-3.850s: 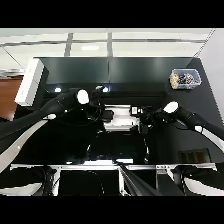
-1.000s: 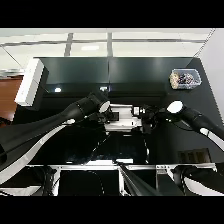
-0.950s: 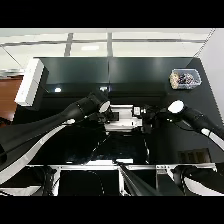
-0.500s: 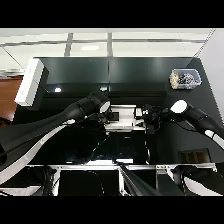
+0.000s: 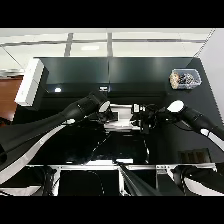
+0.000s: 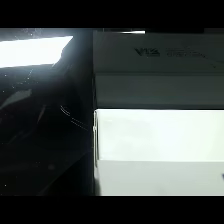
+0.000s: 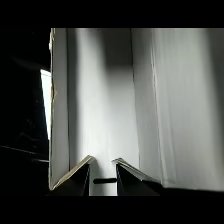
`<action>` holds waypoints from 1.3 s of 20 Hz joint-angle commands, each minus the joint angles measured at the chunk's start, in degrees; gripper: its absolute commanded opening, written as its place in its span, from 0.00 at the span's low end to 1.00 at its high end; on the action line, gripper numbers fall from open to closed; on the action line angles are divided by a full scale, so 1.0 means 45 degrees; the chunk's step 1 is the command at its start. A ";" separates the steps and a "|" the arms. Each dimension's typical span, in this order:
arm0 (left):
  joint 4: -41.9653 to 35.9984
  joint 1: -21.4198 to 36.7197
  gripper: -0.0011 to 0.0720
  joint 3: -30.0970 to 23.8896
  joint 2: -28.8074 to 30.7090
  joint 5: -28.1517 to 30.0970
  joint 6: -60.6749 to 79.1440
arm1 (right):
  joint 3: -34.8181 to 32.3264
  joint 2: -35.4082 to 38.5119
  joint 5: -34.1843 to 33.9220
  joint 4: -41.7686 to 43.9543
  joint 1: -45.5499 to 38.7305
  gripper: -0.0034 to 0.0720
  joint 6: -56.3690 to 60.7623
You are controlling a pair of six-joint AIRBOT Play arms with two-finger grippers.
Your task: Fold the box and place the chain.
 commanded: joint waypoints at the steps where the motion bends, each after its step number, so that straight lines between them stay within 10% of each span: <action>1: -0.0044 0.0000 0.05 0.0010 0.0010 0.0034 -0.0019 | -0.0005 -0.0335 -0.0112 0.0461 0.0199 0.30 0.0039; 9: -0.0039 0.0000 0.05 0.0010 0.0010 0.0029 -0.0019 | -0.0005 -0.0709 -0.0117 0.0894 0.0199 0.17 0.0170; 11: -0.0039 0.0000 0.05 0.0010 0.0010 0.0034 -0.0019 | -0.0005 -0.0709 -0.0287 0.1025 0.0194 0.55 0.0238; 13: -0.0039 0.0000 0.05 0.0010 0.0010 0.0034 -0.0019 | -0.0005 -0.0709 -0.0321 0.0986 0.0194 0.24 0.0588; 15: -0.0039 0.0000 0.05 0.0010 0.0010 0.0039 -0.0019 | -0.0005 -0.0709 -0.0325 0.0971 0.0194 0.43 0.0627; 16: -0.0039 0.0000 0.05 0.0010 0.0010 0.0044 -0.0019 | -0.0005 -0.0680 -0.0277 0.0879 0.0185 0.18 0.1030; 21: -0.0039 0.0000 0.05 0.0010 0.0005 0.0029 -0.0019 | 0.1020 0.1127 0.1807 -0.4279 -0.0355 0.06 1.1434; 26: -0.0039 0.0000 0.05 0.0010 0.0005 0.0034 -0.0019 | 0.1321 0.3293 0.3065 -0.5722 -0.5348 0.06 1.8651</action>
